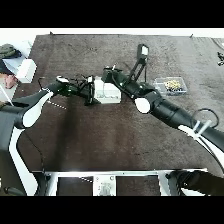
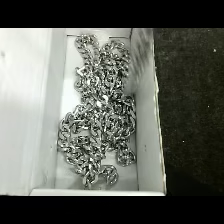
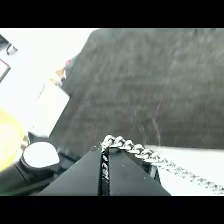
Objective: Fold the box and place the chain.
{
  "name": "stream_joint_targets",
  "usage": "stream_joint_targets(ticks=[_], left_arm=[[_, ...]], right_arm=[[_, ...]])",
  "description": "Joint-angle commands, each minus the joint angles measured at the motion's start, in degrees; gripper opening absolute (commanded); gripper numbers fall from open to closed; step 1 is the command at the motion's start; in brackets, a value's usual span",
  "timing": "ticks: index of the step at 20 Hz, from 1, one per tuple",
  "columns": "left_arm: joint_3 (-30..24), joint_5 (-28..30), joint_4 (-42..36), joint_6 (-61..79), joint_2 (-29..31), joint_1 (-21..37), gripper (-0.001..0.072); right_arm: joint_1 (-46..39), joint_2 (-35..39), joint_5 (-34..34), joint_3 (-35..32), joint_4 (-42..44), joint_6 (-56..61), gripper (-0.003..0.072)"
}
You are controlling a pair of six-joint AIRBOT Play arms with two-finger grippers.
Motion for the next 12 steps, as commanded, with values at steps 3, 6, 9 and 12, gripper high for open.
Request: stream_joint_targets(ticks=[3,6,9,12], left_arm=[[-0.02,0.02,0.0,0.02,0.02,-0.02,0.0404],[-0.02,0.0,0.0,0.02,0.02,-0.02,0.0403],[-0.02,0.02,0.0,0.04,0.02,-0.02,0.0404],[-0.02,0.02,0.0,0.02,0.02,-0.02,0.0404]], right_arm=[[-0.7,-4.07,1.62,0.26,-1.11,-0.2,0.005],[-4.55,-1.42,13.42,0.07,-5.25,-0.17,0.0363],[-8.31,2.82,20.55,-2.89,-9.84,-0.17,0.0365],[-14.23,8.41,20.44,-10.36,-10.27,0.07,0.0364]])
